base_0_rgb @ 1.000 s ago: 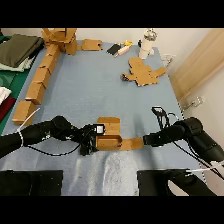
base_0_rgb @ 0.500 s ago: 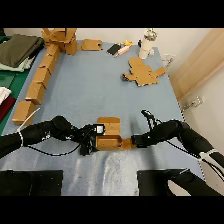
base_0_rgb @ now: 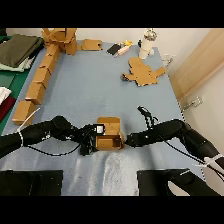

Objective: Fold the box.

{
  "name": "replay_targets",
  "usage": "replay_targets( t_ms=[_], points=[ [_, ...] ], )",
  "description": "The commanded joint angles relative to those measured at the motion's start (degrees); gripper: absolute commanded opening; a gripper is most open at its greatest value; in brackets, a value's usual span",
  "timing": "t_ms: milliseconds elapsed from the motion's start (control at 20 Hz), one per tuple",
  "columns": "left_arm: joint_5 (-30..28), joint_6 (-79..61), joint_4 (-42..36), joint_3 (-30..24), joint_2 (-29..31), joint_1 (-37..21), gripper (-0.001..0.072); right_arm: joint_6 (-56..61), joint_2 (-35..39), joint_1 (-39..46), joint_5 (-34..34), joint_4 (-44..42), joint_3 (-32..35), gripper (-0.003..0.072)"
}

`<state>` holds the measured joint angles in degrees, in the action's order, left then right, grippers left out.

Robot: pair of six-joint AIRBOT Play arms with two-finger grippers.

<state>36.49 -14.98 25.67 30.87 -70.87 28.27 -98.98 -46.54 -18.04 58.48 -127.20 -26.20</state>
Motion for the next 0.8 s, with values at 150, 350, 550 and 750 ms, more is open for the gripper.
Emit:
replay_targets(
  t_ms=[150,350,550,750],
  points=[
    [-0.02,0.00,0.02,0.02,-0.02,-0.04,0.0597,-0.04,0.37,-0.31,2.14,0.57,-1.88,0.0191],
    [-0.02,0.00,0.02,0.02,-0.02,-0.02,0.0598,-0.04,0.31,-0.31,2.08,0.55,-1.88,0.0321],
    [0.00,0.00,0.02,0.02,-0.02,-0.02,0.0597,-0.07,-2.40,-0.70,-0.28,-0.35,-1.95,0.0420],
    [0.00,0.00,0.02,0.02,-0.02,-0.04,0.0597,10.14,-6.03,-9.05,-0.63,9.40,-6.73,0.0420]
  ],
)
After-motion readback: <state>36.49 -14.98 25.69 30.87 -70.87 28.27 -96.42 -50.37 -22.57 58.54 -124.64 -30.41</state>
